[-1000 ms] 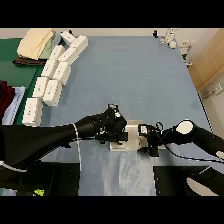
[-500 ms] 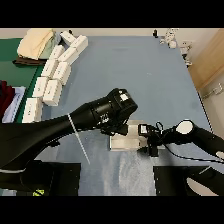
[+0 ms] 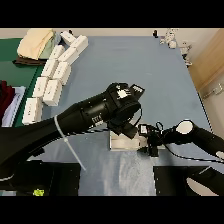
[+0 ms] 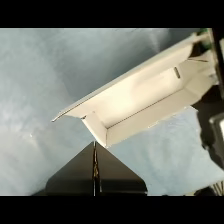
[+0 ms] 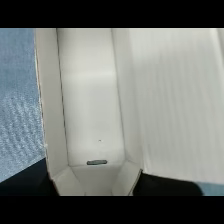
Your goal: Fold the box.
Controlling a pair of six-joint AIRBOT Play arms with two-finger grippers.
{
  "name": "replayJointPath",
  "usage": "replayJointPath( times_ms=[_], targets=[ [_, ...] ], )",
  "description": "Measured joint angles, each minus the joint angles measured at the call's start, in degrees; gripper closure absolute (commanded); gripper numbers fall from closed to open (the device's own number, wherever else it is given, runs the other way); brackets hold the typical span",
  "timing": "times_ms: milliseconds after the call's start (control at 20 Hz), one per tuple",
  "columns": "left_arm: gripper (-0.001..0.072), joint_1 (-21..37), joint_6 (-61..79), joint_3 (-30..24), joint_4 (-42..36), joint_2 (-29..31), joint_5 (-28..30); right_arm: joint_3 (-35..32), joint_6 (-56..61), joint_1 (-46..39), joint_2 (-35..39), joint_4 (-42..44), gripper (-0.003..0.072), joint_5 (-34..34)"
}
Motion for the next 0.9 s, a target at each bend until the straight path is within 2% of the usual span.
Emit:
replayJointPath(
  times_ms=[100, 300, 350, 400, 450, 650, 800, 900],
  targets=[
    [0.0701, 2.14, 5.53, -4.37, -2.64, 4.04, 2.67, 0.00, 0.00, 0.00, 0.00, 0.00, 0.0161, 0.02],
    [0.0696, 9.84, 29.49, -20.52, -14.49, 17.07, 11.58, 0.00, 0.00, -0.02, 0.00, 0.00, 0.0161, 0.04],
    [0.0510, 11.96, 38.34, -25.38, -17.88, 20.83, 14.51, 0.00, 0.00, 0.00, 0.00, 0.00, 0.0161, 0.02],
    [0.0002, 14.10, 46.88, -30.29, -21.03, 24.28, 17.64, 0.00, 0.00, -0.02, 0.00, 0.00, 0.0161, 0.04],
    [0.0024, 16.02, 53.90, -34.69, -23.69, 27.15, 20.85, 0.00, 0.00, 0.00, 0.00, 0.00, 0.0161, 0.04],
    [0.0009, 20.70, 73.92, -49.79, -30.95, 33.79, 36.00, 0.00, 0.00, -0.02, 0.00, 0.00, 0.0160, 0.04],
    [0.0009, 21.77, 86.20, -56.74, -36.13, 33.77, 45.42, 0.00, 0.00, -0.02, 0.00, 0.00, 0.0161, 0.04],
    [0.0009, 22.10, 94.90, -59.04, -41.40, 31.80, 49.31, 0.00, 0.00, 0.00, 0.00, 0.00, 0.0161, 0.04]
  ],
)
